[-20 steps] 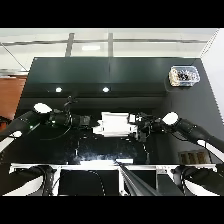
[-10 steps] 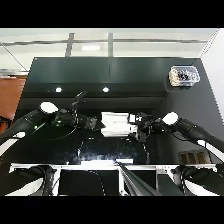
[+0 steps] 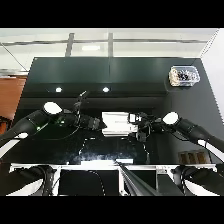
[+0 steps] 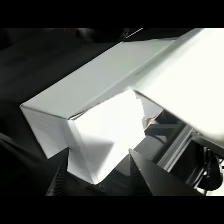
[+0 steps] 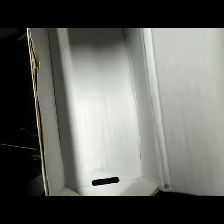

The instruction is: Fold the box and place the chain.

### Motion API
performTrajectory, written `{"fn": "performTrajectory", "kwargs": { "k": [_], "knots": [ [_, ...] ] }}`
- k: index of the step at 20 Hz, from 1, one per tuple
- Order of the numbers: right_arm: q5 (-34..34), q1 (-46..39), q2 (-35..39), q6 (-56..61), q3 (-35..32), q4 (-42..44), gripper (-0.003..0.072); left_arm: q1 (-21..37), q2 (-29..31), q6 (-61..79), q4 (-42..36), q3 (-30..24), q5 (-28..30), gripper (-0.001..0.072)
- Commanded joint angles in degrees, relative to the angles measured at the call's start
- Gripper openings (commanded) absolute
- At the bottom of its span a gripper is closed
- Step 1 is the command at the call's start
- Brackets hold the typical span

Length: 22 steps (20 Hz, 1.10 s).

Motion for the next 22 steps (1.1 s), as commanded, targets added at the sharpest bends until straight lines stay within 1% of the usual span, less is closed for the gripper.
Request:
{"fn": "performTrajectory", "kwargs": {
  "k": [1,5,7,8,10,13,15,16,18,20,22],
  "knots": [
    [0.0,0.0,0.0,0.0,0.0,0.0,0.016,-0.7,0.0,-3.3,3.7,0.1,1.1,0.044],
    [0.0,0.0,0.0,0.0,0.0,0.0,0.016,-1.5,0.0,-5.8,5.5,1.3,4.0,0.044],
    [0.0,0.0,0.0,0.0,0.0,0.0,0.016,-3.1,0.0,-9.5,8.9,2.6,6.5,0.044],
    [0.0,0.0,0.0,0.0,0.0,0.0,0.016,-4.5,0.0,-13.7,11.7,3.3,8.0,0.044],
    [0.0,0.0,0.0,0.0,0.0,0.0,0.016,-8.3,-0.1,-27.9,21.5,5.5,9.8,0.044],
    [0.0,0.0,0.0,0.0,0.0,0.0,0.016,-16.5,-0.1,-47.7,42.6,9.5,11.0,0.044],
    [0.0,0.0,0.0,0.0,0.0,0.0,0.016,-20.5,-0.2,-60.2,54.1,11.6,9.9,0.044],
    [0.0,0.0,0.0,0.0,0.0,0.0,0.016,-21.5,-0.5,-63.9,57.0,12.5,8.0,0.044],
    [0.0,0.0,0.0,0.0,0.0,0.0,0.016,-21.8,-1.8,-65.0,56.7,13.6,4.2,0.044],
    [0.0,0.0,0.0,0.0,0.0,0.0,0.016,-21.8,-3.5,-65.4,56.7,14.0,2.7,0.044],
    [0.0,0.0,0.0,0.0,0.0,0.0,0.016,-21.8,-6.0,-66.3,56.7,15.4,-0.1,0.044]
  ]
}}
